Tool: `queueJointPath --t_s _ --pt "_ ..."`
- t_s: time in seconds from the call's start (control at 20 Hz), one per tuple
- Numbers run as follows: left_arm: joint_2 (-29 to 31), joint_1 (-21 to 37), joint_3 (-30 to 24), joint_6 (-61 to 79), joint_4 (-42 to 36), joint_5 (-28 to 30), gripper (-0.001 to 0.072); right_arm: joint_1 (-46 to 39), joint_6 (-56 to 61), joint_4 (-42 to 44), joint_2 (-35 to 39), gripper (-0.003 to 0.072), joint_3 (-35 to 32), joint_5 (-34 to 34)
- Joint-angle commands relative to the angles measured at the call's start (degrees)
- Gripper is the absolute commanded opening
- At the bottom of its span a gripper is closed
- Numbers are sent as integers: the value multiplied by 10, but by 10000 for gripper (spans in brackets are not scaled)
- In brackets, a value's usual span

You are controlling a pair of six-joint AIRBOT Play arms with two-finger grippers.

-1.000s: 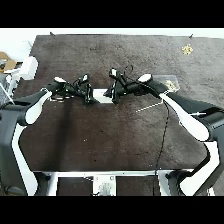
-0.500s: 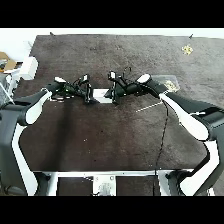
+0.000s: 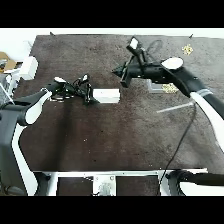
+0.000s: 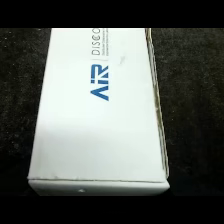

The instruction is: Fold the box and place the chain.

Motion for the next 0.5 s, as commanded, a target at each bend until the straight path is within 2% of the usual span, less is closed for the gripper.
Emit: queueJointPath --t_s 0.0,0.25,0.35,0.45 --pt "0 0 0 1 1 0 346 -1 49 -10 161 4 -120 -134" --pt "0 0 0 1 1 0 346 -1 73 -7 424 5 -402 -387" --pt "1 0 0 1 1 0 346 -1 73 -2 520 5 -511 -449" --pt "0 0 0 1 1 0 346 -1 73 0 596 5 -604 -473"
